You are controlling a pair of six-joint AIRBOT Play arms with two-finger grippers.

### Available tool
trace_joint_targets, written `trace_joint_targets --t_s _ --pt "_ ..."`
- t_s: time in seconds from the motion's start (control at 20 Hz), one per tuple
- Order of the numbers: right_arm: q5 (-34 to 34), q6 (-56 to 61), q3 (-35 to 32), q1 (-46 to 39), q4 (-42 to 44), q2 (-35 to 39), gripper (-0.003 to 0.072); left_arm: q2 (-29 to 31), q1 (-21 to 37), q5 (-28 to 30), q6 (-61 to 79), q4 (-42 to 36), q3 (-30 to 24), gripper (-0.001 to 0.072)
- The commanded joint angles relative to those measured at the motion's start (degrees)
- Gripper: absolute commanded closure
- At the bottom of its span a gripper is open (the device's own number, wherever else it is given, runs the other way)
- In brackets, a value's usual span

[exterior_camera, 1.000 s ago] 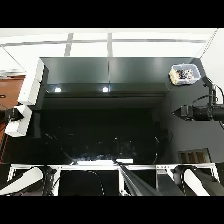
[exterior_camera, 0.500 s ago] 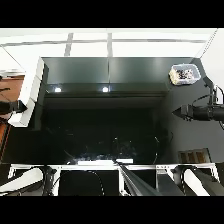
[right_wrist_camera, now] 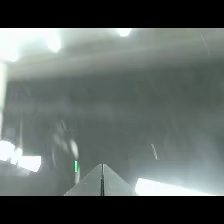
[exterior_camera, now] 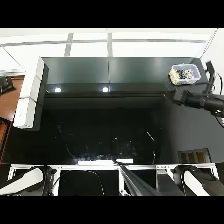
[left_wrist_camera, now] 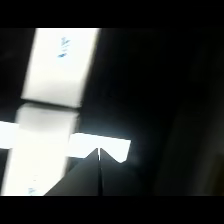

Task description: Fold the box and place the chain.

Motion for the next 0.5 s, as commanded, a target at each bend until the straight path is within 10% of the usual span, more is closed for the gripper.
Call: trace_joint_targets --t_s 0.0,0.45 --pt "-17.4 -3.6 2.5 11.7 -4.3 -1.4 0.0675 4.9 -5.3 -0.3 -2.2 -10.0 1.7 0.0687" --pt "-16.6 12.7 2.6 8.2 -31.7 -7.1 0.0675 21.9 -32.3 19.5 -4.9 5.3 -26.1 0.0687"
